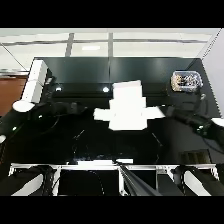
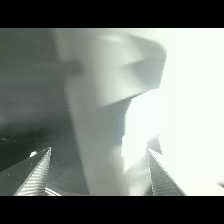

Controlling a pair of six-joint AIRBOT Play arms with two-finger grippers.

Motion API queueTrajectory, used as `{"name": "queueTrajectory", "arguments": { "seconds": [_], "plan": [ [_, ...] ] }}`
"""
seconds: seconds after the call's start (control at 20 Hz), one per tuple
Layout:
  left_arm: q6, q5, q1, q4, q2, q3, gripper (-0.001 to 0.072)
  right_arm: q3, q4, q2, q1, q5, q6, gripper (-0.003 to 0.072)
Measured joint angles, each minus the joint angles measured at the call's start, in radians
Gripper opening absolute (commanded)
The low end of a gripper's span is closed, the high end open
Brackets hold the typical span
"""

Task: Fold the box and place the chain.

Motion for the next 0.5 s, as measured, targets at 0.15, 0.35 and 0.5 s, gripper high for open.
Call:
{"name": "queueTrajectory", "arguments": {
  "seconds": [0.15,0.35,0.5],
  "plan": [
    [0.028,-0.051,-0.074,-0.056,-0.162,0.115,0.07,-0.055,0.056,0.027,0.188,-0.106,-0.028,0.0014],
    [0.087,-0.241,-0.11,-0.095,-0.385,0.266,0.07,-0.079,0.088,0.039,0.331,-0.193,-0.041,0.0015],
    [0.154,-0.396,-0.127,-0.105,-0.521,0.348,0.0675,-0.084,0.097,0.042,0.372,-0.219,-0.046,0.0015]
  ]
}}
